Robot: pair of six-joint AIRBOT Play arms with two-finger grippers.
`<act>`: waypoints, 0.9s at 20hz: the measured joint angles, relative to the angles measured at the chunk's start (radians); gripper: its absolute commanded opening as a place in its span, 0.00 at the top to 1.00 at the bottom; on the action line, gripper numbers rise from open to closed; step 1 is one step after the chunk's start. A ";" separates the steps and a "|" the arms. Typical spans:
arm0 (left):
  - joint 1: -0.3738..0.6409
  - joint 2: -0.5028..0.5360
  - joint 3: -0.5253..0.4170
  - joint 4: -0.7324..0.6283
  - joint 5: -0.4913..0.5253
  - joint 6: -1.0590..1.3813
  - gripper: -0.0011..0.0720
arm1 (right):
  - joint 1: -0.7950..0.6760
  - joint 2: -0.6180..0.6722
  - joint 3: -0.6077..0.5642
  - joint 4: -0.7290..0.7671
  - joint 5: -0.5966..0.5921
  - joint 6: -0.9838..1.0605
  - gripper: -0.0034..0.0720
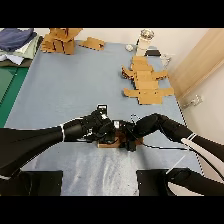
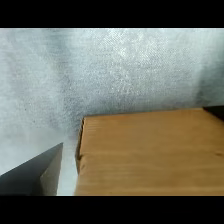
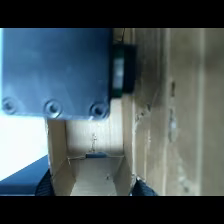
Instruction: Fold the box.
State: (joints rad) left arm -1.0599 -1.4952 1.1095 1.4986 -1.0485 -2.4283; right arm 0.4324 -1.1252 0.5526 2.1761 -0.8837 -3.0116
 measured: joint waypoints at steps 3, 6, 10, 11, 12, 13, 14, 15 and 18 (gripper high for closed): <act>0.000 0.005 0.008 -0.001 -0.030 0.000 0.17 | 0.000 0.000 0.000 0.000 0.000 0.002 0.33; 0.000 0.023 0.014 -0.002 -0.043 0.002 0.17 | 0.000 0.000 0.000 0.000 0.000 0.003 0.33; 0.007 0.068 0.018 0.010 -0.051 0.004 0.17 | 0.000 0.000 0.000 0.000 0.001 0.003 0.33; 0.011 0.079 0.018 0.011 -0.051 0.004 0.17 | 0.000 0.000 0.000 0.000 0.000 0.003 0.33; 0.015 0.088 0.018 0.013 -0.054 0.004 0.17 | 0.000 0.000 0.000 0.000 0.001 0.003 0.33; 0.019 0.096 0.018 0.013 -0.062 0.004 0.19 | 0.000 0.000 0.000 0.000 0.001 0.003 0.33; 0.025 0.102 0.018 0.014 -0.069 0.004 0.19 | 0.000 0.000 0.000 0.000 0.000 0.003 0.33; 0.030 0.108 0.018 0.015 -0.071 0.004 0.19 | 0.000 0.000 0.000 0.000 0.000 0.003 0.33; 0.038 0.134 0.019 0.015 -0.082 0.008 0.19 | 0.000 0.000 0.000 0.000 0.000 0.003 0.33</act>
